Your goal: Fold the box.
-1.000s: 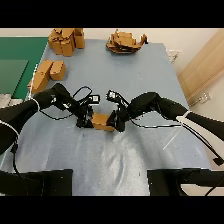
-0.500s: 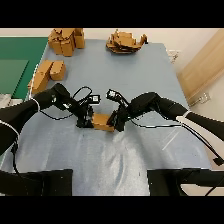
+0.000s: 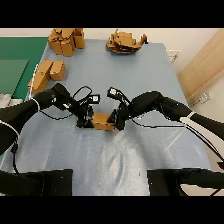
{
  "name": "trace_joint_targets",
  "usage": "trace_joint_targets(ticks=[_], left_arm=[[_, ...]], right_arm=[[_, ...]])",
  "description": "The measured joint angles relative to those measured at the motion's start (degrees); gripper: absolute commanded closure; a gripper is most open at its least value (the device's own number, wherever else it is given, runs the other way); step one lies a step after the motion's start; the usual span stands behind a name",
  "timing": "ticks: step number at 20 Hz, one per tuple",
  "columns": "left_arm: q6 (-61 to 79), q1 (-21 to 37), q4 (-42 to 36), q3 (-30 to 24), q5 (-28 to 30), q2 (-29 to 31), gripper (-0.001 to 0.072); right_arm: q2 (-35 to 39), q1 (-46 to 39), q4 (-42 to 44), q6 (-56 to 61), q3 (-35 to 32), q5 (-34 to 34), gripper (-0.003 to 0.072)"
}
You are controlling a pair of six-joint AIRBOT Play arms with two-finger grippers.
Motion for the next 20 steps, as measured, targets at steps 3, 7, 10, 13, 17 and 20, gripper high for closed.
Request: trace_joint_targets(ticks=[3,7,10,13,17,20], left_arm=[[0.09,0.00,0.04,0.00,0.00,0.02,0.0425],[0.20,0.00,0.07,0.00,0.00,0.00,0.0425],[0.20,0.00,0.09,0.00,0.00,0.02,0.0426],[0.20,0.00,0.09,0.00,0.00,0.02,0.0425],[0.26,0.00,0.13,0.00,0.00,0.02,0.0425],[0.33,0.00,0.22,0.00,0.00,0.02,0.0425]], right_arm=[[0.07,0.22,2.19,-1.22,0.57,1.14,0.0680],[-0.17,2.51,3.52,-2.40,0.90,3.50,0.0682],[-1.40,4.96,3.91,-3.10,1.01,6.08,0.0682],[-2.84,6.47,4.07,-3.37,1.05,8.17,0.0682],[-4.13,7.30,4.31,-3.54,1.11,9.57,0.0682],[-4.94,7.48,4.31,-3.50,1.14,10.10,0.0682]])
